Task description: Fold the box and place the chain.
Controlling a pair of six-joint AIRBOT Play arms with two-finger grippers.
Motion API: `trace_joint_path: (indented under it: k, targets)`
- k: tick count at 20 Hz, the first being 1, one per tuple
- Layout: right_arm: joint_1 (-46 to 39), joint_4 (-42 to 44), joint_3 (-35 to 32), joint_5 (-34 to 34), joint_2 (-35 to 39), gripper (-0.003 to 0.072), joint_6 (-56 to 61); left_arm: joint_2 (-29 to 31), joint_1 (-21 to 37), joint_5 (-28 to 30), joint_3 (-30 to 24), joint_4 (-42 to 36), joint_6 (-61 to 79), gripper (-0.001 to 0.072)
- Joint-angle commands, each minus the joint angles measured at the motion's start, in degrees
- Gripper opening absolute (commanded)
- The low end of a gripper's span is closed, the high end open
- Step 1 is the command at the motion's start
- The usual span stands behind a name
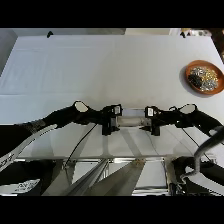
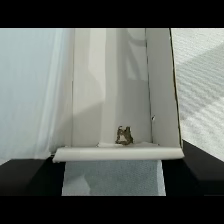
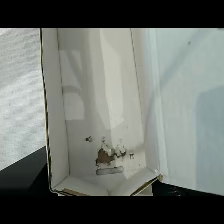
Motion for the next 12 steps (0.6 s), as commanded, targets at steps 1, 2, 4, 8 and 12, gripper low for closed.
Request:
trace_joint_path:
  k: [1, 2, 4, 8, 12]
  targets:
    - [0.00, 0.11, 0.02, -0.04, 0.04, 0.0299, 0.00, 0.00, -0.04, -0.17, -0.02, 0.02, 0.02, 0.0137]
    - [0.00, 0.33, 0.02, -0.55, 0.02, 0.0288, -0.11, 0.00, -0.04, -0.17, -0.02, 0.02, 0.04, 0.0137]
    - [0.00, 0.20, 0.02, -1.81, 0.04, 0.0298, 0.00, 0.00, -0.04, -0.17, -0.02, 0.02, 0.04, 0.0137]
    - [0.00, 0.09, 0.02, -3.26, 0.04, 0.0298, -0.02, 0.00, -0.04, -0.17, -0.02, 0.02, 0.04, 0.0137]
    - [0.00, -0.09, 0.02, -2.71, 0.11, 0.0602, 1.70, 0.00, -0.04, -0.17, -0.02, 0.02, 0.02, 0.0137]
